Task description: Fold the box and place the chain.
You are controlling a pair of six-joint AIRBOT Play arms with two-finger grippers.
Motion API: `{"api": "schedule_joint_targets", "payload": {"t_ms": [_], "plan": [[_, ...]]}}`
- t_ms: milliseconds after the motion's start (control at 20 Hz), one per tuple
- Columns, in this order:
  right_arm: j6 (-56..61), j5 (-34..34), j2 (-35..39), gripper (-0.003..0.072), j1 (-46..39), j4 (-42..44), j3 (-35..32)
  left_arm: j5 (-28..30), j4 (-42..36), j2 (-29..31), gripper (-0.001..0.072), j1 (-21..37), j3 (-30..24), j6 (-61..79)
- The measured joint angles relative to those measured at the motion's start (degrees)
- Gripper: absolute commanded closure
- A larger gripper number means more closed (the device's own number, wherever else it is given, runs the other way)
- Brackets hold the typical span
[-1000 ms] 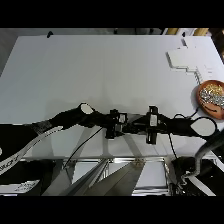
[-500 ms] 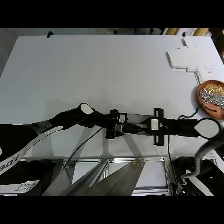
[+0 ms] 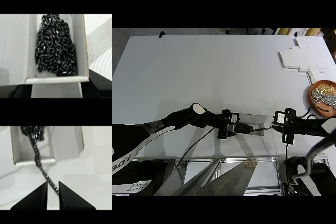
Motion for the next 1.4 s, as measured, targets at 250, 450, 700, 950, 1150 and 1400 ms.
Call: {"api": "schedule_joint_targets", "payload": {"t_ms": [250,450,700,950,1150,1400], "plan": [[-4.3,-2.5,-7.1,0.0527,0.3,-0.1,-2.2,0.0,0.0,0.0,0.0364,0.0,0.0,0.0],[-5.6,-6.6,-12.8,0.0529,4.4,0.0,-2.7,0.0,0.0,0.0,0.0364,0.0,0.0,0.0],[-5.5,-9.7,-15.6,0.0673,7.4,-0.5,-2.8,0.0,0.0,0.0,0.0364,0.0,0.0,0.0],[-3.6,-9.4,-10.3,0.0604,8.0,-2.6,-2.9,0.0,0.0,0.0,0.0364,0.0,0.0,0.0],[-2.9,-9.2,-7.8,0.0452,8.1,-3.5,-2.9,0.0,0.0,0.0,0.0364,0.0,0.0,0.0],[-4.8,-10.4,-11.7,0.0582,8.1,-0.9,-3.3,0.0,0.0,0.0,0.0364,0.0,0.0,0.0]]}}
